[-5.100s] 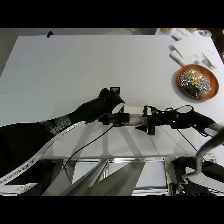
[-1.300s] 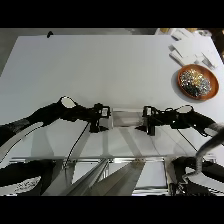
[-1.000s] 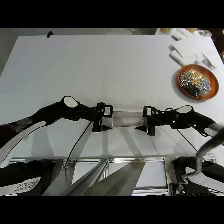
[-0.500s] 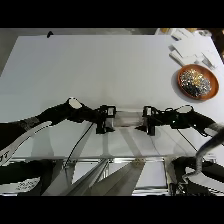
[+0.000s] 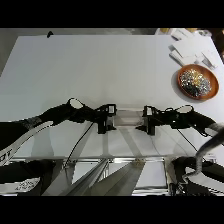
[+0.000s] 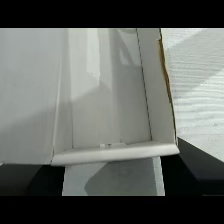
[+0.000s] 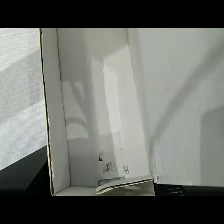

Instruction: Fold the box and place the chain.

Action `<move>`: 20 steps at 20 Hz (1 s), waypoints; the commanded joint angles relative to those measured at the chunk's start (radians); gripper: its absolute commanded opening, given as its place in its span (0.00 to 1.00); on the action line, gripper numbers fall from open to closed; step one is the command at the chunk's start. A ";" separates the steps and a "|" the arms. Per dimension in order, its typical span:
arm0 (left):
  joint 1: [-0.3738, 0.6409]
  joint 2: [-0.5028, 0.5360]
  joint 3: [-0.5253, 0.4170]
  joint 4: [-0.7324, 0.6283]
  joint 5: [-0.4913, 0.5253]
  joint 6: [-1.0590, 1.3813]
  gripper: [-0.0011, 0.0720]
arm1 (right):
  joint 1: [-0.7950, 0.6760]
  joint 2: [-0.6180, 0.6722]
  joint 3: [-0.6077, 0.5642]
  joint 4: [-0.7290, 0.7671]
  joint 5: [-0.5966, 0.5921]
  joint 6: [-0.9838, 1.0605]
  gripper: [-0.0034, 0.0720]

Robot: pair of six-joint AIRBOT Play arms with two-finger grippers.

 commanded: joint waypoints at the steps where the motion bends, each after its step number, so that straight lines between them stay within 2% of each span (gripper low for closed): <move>1: 0.000 -0.001 0.001 -0.002 0.008 -0.003 0.44 | 0.000 0.000 0.001 0.000 0.000 0.000 0.65; 15: 0.000 -0.001 0.001 -0.003 0.008 -0.003 0.44 | 0.000 0.000 0.001 0.006 0.004 0.014 0.65; 16: 0.000 -0.001 0.001 -0.003 0.008 -0.003 0.44 | 0.000 0.000 0.001 -0.003 0.004 0.034 0.67; 17: 0.000 -0.001 0.001 -0.003 0.008 -0.003 0.44 | 0.000 0.001 0.001 0.000 0.004 0.047 0.90; 18: 0.000 -0.001 0.001 -0.003 0.008 -0.003 0.44 | 0.000 0.006 0.001 0.000 0.000 0.061 0.97; 20: 0.000 -0.001 0.001 -0.003 0.008 -0.003 0.44 | 0.000 0.039 0.001 -0.002 0.001 0.069 0.97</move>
